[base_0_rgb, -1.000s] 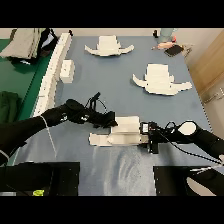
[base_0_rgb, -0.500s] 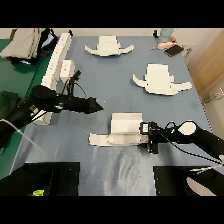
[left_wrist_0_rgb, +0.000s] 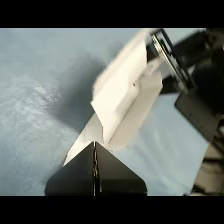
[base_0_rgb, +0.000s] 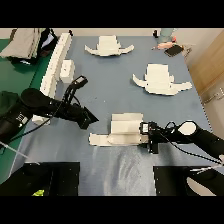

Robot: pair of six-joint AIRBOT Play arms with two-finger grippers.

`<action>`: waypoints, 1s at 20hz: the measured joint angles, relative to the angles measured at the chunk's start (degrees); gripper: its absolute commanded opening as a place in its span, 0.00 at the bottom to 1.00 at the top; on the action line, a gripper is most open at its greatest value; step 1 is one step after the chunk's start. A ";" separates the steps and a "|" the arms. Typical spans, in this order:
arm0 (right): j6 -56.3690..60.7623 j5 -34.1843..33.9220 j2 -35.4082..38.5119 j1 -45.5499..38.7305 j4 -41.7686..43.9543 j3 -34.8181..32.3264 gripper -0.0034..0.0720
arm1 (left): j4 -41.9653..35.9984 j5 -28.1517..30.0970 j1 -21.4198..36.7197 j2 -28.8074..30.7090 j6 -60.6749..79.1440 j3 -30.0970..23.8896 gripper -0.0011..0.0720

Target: Fold the box.

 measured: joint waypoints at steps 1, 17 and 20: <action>0.00 0.00 0.00 0.00 0.00 0.00 0.66 | 0.37 -0.42 -0.52 0.46 4.20 -1.38 0.07; 0.02 0.00 0.00 0.00 0.00 0.00 0.66 | -6.43 20.50 -14.67 -0.70 43.89 -17.62 0.89; 0.00 0.00 0.00 0.00 0.02 0.00 0.66 | -8.70 24.17 -16.04 -3.13 44.89 -17.68 0.84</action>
